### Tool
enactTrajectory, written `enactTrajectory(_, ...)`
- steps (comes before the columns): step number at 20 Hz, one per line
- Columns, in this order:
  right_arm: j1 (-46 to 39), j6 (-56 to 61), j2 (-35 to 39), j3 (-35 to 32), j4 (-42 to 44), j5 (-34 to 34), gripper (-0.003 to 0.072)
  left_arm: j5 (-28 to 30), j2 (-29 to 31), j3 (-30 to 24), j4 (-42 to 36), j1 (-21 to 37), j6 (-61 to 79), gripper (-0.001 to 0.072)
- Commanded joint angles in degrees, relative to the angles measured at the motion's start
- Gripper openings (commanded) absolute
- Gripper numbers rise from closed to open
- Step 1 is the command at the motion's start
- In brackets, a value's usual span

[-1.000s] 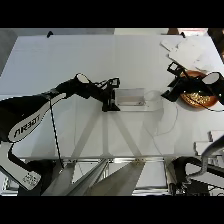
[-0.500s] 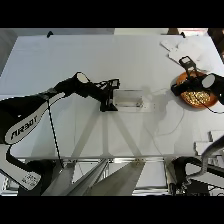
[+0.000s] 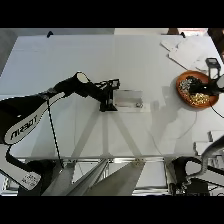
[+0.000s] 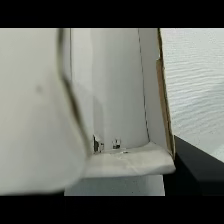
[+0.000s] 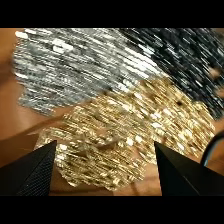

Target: Fold the box and place the chain.

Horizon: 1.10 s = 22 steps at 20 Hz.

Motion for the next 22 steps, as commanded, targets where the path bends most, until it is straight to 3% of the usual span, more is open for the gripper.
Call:
enactTrajectory(1, -5.4, 1.7, -0.4, 0.4, 1.5, 2.6, 0.0641, 0.0, 0.0, 0.0, 0.2, 0.0, 0.0, 0.0335)
enactTrajectory(5, -4.9, -3.9, -3.8, 0.4, 8.1, 3.2, 0.0643, 0.0, 0.0, 0.0, 0.2, 0.0, -0.1, 0.0335)
enactTrajectory(17, -4.8, -3.6, -9.3, 0.4, 8.2, 1.1, 0.0615, 0.0, 0.0, 0.0, 0.2, 0.0, -0.1, 0.0335)
enactTrajectory(18, -4.8, -3.6, -9.7, 0.4, 8.2, 0.8, 0.0574, 0.0, 0.0, 0.0, 0.2, 0.0, -0.1, 0.0335)
enactTrajectory(19, -4.8, -3.6, -9.7, 0.4, 8.2, 0.5, 0.0479, 0.0, 0.0, 0.0, 0.2, 0.0, 0.0, 0.0335)
enactTrajectory(20, -4.8, -3.7, -9.7, 0.4, 8.2, 0.5, 0.0326, 0.1, 0.0, 0.0, 0.2, 0.0, -0.1, 0.0335)
enactTrajectory(21, -4.8, -3.8, -9.7, 0.4, 8.2, 0.7, 0.0122, 0.0, 0.0, 0.0, 0.2, 0.0, -0.1, 0.0335)
enactTrajectory(22, -4.8, -3.8, -9.7, 0.4, 8.2, 0.9, 0.0025, 0.0, 0.0, 0.0, 0.2, 0.0, 0.0, 0.0335)
